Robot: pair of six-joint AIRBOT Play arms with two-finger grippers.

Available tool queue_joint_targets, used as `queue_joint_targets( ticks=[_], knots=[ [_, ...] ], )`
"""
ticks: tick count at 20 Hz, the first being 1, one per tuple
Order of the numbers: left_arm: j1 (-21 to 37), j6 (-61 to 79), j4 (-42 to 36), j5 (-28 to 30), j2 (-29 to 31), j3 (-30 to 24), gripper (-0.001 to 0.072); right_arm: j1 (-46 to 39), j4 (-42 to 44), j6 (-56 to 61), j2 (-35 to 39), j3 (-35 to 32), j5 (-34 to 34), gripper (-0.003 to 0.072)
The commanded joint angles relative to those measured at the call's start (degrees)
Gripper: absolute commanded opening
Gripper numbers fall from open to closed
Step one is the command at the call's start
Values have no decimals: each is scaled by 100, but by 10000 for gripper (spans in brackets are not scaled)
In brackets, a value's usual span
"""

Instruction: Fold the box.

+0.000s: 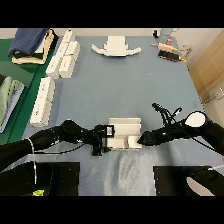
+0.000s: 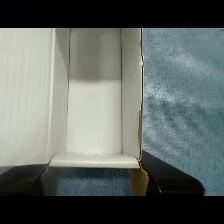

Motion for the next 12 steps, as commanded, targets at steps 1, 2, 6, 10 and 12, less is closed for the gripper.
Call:
queue_joint_targets(
  ticks=[1, 2, 6, 10, 12],
  knots=[
    [4, 2, 2, 0, -2, 4, 409, 793, -1134, 1513, -105, 273, -568, 301],
    [4, 0, 2, 0, -2, 4, 409, 1071, -1598, 2105, -138, 428, -597, 301],
    [4, 0, 2, 0, -2, 4, 409, 2098, -3248, 4092, -468, 992, -459, 301],
    [4, 0, 2, 0, -2, 4, 409, 2865, -3764, 5346, -1038, 1434, -262, 301],
    [4, 0, 2, 0, -2, 4, 409, 3086, -3945, 5810, -1373, 1622, -186, 300]
  ],
)
